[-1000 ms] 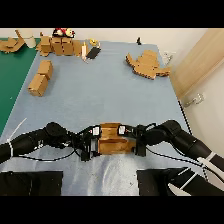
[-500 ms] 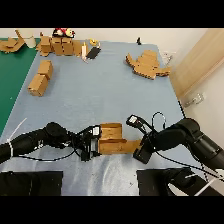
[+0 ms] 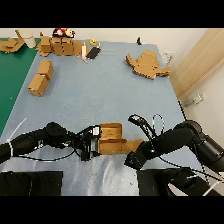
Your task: Fold the box.
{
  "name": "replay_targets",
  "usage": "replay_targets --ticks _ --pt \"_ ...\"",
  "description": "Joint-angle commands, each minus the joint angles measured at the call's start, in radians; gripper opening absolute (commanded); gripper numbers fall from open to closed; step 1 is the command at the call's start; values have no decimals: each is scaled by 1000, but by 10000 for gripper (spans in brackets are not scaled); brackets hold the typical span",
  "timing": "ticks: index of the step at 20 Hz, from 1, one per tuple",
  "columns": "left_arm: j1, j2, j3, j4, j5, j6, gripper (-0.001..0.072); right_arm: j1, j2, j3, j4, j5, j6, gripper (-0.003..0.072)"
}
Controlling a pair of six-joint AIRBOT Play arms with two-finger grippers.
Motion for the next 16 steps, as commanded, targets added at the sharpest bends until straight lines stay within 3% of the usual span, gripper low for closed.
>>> replay_targets --ticks 1,6,7,16 --pt "0 -1 0 0 0 0 587 0 1 1 16 25 25 704" --pt "0 -1 0 1 -1 0 618 0 1 1 15 30 25 704" --pt "0 -1 0 2 -1 0 706 0 1 1 12 33 25 704" --pt "-2 -1 2 9 -6 -3 705 0 1 1 11 34 25 704"
